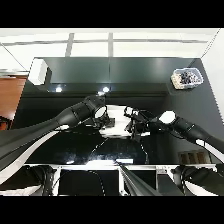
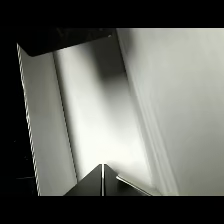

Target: Fold the box and place the chain.

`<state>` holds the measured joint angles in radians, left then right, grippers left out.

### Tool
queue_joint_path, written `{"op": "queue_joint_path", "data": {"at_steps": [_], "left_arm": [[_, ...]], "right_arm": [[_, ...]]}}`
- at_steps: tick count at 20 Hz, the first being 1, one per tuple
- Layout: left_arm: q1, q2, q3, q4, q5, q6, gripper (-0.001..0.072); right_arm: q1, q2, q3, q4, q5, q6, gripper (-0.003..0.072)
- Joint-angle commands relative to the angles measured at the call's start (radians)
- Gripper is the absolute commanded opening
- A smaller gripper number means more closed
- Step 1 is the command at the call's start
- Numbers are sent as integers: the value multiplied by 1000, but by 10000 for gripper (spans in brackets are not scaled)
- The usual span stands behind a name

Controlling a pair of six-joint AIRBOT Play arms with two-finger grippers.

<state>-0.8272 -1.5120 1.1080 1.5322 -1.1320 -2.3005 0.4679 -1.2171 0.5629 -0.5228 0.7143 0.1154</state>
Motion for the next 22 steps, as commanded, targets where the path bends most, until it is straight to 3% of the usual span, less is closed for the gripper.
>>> {"op": "queue_joint_path", "data": {"at_steps": [1,3,5,7,9,10,14,16,19,22], "left_arm": [[0,0,1,0,-3,0,26],[0,0,1,0,-3,0,26],[0,0,1,0,-3,0,26],[0,0,1,0,-3,0,26],[0,0,1,0,-3,0,26],[0,0,1,0,-3,0,26],[0,0,1,0,-2,0,26],[0,0,1,0,-3,0,26],[0,0,1,0,-3,0,26],[0,0,1,-4,-3,0,26]], "right_arm": [[-51,57,29,-125,82,290,14],[-157,156,61,-244,230,426,14],[-315,261,58,-336,296,565,13],[-503,299,12,-373,254,772,13],[-645,291,-98,-307,173,991,13],[-670,282,-154,-255,169,1001,13],[-594,146,-240,12,333,842,13],[-512,65,-237,131,337,787,14],[-404,-32,-185,181,315,748,14],[-352,-48,-92,175,338,748,15]]}}
